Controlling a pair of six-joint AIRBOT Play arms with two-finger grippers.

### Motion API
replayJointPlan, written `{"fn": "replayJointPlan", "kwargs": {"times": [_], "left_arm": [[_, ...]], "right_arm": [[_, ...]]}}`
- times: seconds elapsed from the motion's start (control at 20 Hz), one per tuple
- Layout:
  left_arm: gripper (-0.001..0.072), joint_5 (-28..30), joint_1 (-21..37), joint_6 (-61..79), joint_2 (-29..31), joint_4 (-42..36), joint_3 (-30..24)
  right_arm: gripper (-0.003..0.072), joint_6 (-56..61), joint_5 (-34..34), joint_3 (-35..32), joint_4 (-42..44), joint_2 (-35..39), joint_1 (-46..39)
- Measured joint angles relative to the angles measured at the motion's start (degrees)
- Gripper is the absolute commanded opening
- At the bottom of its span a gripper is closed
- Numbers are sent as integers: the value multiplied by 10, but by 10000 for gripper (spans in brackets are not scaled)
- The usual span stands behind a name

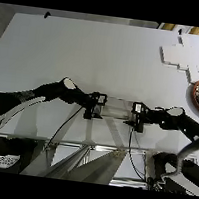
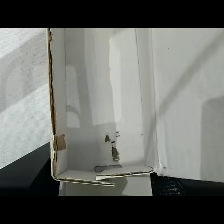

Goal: Fold the box and place the chain.

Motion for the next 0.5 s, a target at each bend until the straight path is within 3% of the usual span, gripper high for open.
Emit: {"fn": "replayJointPlan", "kwargs": {"times": [0.5], "left_arm": [[34,0,0,-28,0,0,0]], "right_arm": [[406,0,0,0,0,0,0]]}}
